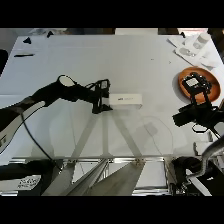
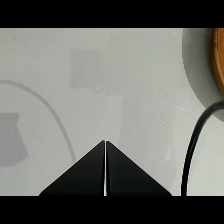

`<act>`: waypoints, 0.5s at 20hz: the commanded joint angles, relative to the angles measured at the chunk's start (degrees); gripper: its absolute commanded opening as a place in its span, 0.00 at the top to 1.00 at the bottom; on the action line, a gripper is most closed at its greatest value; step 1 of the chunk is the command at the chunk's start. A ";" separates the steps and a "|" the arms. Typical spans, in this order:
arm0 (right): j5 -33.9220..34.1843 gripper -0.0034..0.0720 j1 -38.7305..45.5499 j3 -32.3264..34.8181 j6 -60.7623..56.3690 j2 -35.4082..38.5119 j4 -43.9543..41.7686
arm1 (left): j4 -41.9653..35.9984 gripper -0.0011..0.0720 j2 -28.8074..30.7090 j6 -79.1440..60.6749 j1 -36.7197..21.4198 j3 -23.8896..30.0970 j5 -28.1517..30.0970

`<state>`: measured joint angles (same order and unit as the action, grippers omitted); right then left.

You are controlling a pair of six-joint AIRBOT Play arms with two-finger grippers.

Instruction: Fold the box and place the chain.

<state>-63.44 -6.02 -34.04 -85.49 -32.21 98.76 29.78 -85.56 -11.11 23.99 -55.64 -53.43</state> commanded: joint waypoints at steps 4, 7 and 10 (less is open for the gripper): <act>-0.02 0.94 -0.04 -0.04 0.02 0.07 -0.09 | 23.41 0.97 22.21 30.03 -0.63 -0.04 15.41; -0.02 0.94 -0.04 -0.04 0.02 0.07 -0.09 | 31.61 0.97 30.34 45.31 -5.22 -0.04 17.25; -0.02 0.94 -0.04 -0.04 0.02 0.07 -0.09 | 37.27 0.97 34.84 59.84 -12.41 -0.04 14.75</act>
<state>-63.46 -6.02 -34.04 -85.47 -32.21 98.67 58.59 -56.16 32.01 16.86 -55.64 -38.85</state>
